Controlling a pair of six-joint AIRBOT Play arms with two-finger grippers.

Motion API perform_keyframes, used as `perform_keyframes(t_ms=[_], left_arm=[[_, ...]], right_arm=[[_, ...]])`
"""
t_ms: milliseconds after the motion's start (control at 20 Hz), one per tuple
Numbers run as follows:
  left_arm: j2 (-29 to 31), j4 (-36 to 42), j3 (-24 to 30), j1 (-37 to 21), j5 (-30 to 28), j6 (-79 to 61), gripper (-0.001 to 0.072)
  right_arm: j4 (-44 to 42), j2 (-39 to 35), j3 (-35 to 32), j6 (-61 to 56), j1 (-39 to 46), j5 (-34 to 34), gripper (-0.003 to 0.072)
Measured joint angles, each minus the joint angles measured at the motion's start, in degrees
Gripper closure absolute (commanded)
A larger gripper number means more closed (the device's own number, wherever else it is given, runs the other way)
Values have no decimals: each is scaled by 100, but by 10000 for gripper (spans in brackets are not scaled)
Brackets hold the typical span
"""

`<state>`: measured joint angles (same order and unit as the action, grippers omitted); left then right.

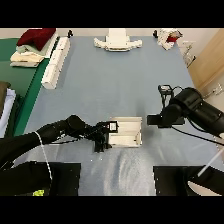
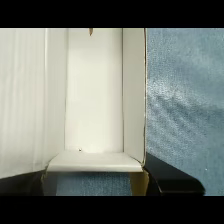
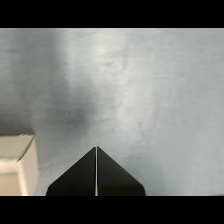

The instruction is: Fold the box.

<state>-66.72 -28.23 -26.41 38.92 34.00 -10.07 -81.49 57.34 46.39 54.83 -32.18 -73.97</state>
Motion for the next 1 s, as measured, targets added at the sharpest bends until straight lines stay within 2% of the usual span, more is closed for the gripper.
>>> perform_keyframes(t_ms=[100, 300, 450, 550, 700, 1000], left_arm=[[0, 0, 0, 0, -2, 0, 186], [0, 0, 0, 0, -2, 0, 186], [0, 0, 0, 0, -2, 0, 186], [0, 0, 0, 0, 0, 2, 186], [0, 0, 0, 0, -2, 2, 186], [0, 0, 0, 0, 0, 2, 186]], right_arm=[[-629, 282, -74, 798, 778, 400, 681], [-2949, 1115, -24, 2894, 2098, 909, 682], [-4599, 1840, 264, 4360, 2564, 616, 682], [-5305, 2218, 494, 5084, 2684, 173, 682], [-5862, 2496, 684, 5757, 2669, -380, 682], [-6133, 2612, 774, 6378, 2214, -1036, 682]])
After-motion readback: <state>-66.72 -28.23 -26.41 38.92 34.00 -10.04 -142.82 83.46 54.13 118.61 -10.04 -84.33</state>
